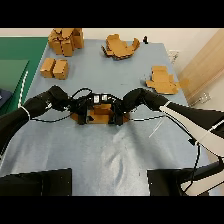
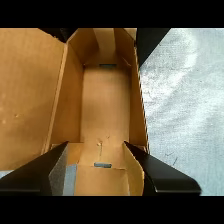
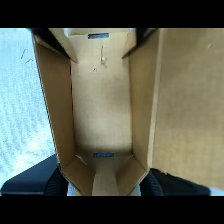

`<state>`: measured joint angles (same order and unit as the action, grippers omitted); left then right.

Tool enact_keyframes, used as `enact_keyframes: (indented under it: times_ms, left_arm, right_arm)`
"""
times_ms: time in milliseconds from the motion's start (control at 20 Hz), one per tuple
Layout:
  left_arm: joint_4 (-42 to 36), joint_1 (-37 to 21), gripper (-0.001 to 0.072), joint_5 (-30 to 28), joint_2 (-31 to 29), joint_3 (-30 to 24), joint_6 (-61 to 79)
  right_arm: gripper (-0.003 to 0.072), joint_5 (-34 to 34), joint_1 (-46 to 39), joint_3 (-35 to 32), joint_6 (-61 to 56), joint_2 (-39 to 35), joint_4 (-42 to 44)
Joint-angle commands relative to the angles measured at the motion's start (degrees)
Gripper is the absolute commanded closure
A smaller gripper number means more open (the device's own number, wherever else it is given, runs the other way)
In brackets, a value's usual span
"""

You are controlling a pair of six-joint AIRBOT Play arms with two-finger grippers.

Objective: Fold the box.

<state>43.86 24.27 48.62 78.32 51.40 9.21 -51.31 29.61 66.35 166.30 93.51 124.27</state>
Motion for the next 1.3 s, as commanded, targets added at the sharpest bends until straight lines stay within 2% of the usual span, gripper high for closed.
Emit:
enact_keyframes:
  times_ms: [0,100,200,300,400,450,550,700,750,850,950,1100,1250]
  left_arm:
    - [0.04,-0.11,0.0127,-1.51,-0.02,0.02,-1.31]
    - [-0.55,-0.11,0.0143,-1.33,-0.39,0.59,-1.73]
    - [-0.42,-0.11,0.0675,3.34,-2.12,1.88,-1.95]
    - [-1.31,-0.15,0.0693,9.05,-5.4,3.28,-1.84]
    - [-3.26,-1.95,0.0698,10.86,-10.29,3.41,-6.38]
    - [-3.8,-3.98,0.0699,10.84,-12.57,3.28,-10.16]
    - [-3.93,-11.61,0.0698,9.77,-15.91,1.66,-20.52]
    - [1.6,-25.86,0.0697,7.28,-15.32,-3.28,-46.73]
    - [4.68,-29.29,0.0697,7.74,-13.86,-4.52,-52.78]
    - [7.87,-32.57,0.0697,8.81,-10.03,-5.88,-60.83]
    - [5.6,-31.1,0.0697,11.04,-5.4,-5.99,-60.57]
    - [4.07,-23.54,0.0695,10.32,-0.22,-5.99,-60.11]
    - [-4.66,-16.57,0.0691,10.05,2.27,-5.92,-54.6]
  right_arm:
    - [0.0465,0.0,0.02,0.07,-0.02,0.02,0.02]
    - [0.0465,0.0,0.02,0.07,0.0,0.02,0.0]
    - [0.0465,0.0,0.02,0.07,-0.02,0.02,0.02]
    - [0.0465,0.0,0.02,0.07,0.0,0.02,0.02]
    - [0.0465,-0.02,0.02,0.07,0.0,0.02,0.0]
    - [0.0465,0.02,0.02,0.07,0.0,0.02,0.02]
    - [0.0465,0.02,0.02,0.07,0.0,0.02,0.0]
    - [0.0465,-0.07,0.02,0.07,0.0,0.02,0.04]
    - [0.0465,-0.15,0.02,0.07,-0.02,0.02,0.04]
    - [0.0465,-0.13,0.02,0.07,0.0,0.02,0.04]
    - [0.0465,-0.17,0.02,0.07,0.0,0.02,0.07]
    - [0.0465,-0.13,0.02,0.07,0.0,0.02,0.04]
    - [0.0465,-0.15,0.02,0.07,0.0,0.02,0.04]
